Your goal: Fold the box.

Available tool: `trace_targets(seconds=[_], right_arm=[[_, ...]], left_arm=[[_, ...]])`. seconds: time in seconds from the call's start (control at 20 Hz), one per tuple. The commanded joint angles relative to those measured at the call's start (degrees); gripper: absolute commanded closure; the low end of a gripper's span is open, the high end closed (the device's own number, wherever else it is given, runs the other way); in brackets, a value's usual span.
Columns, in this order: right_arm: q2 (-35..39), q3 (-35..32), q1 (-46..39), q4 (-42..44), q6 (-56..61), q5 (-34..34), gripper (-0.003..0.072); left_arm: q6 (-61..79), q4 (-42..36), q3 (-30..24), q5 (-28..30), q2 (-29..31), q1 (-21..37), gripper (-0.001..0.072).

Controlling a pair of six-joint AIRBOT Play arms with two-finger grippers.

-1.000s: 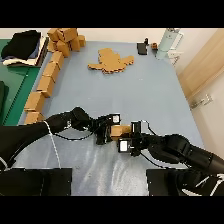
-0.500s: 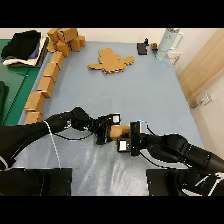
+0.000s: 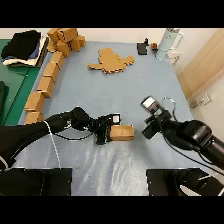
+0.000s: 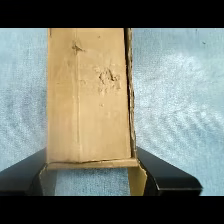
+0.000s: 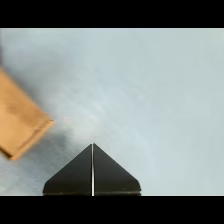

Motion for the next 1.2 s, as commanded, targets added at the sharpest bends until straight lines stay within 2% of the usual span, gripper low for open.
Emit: trace_targets(seconds=[0.0, 0.15, 0.25, 0.35, 0.5, 0.7, 0.8, 0.9, 1.15], right_arm=[[-3.4, 2.0, -10.0, 3.9, 17.4, -7.3, 0.0680], [-12.0, 5.4, -16.5, 17.0, 17.3, -13.5, 0.0680], [-15.6, 6.5, -17.2, 20.9, 17.4, -12.0, 0.0680], [-17.2, 6.7, -17.1, 23.6, 17.4, -8.9, 0.0680], [-17.5, 6.6, -17.2, 22.5, 18.2, -7.9, 0.0679], [-17.5, 6.7, -17.2, 16.5, 25.9, -5.9, 0.0679], [-17.5, 6.7, -17.2, 16.5, 25.9, -4.4, 0.0679], [-17.5, 6.6, -17.2, 16.6, 25.9, -2.8, 0.0679], [-17.5, 6.6, -17.2, 16.5, 25.9, 0.3, 0.0679]], left_arm=[[0.0, 0.0, 0.0, 0.0, 0.0, 0.0, 0.0158], [0.0, 0.0, 0.0, 0.1, 0.0, 0.0, 0.0157], [-0.3, 0.0, 0.0, -0.2, 0.1, 0.0, 0.0158], [-7.0, 0.2, 0.2, -0.3, 1.8, 0.2, 0.0158], [-16.5, 3.8, 0.5, 0.3, 7.1, 2.5, 0.0158], [-38.2, 15.9, 1.6, 9.2, 9.7, 11.8, 0.0158], [-44.3, 19.8, 5.0, 12.4, 7.5, 18.4, 0.0157], [-45.4, 20.0, 10.8, 11.8, 2.3, 25.2, 0.0158], [-56.8, 27.0, 32.5, 8.4, -15.5, 37.1, 0.0158]])
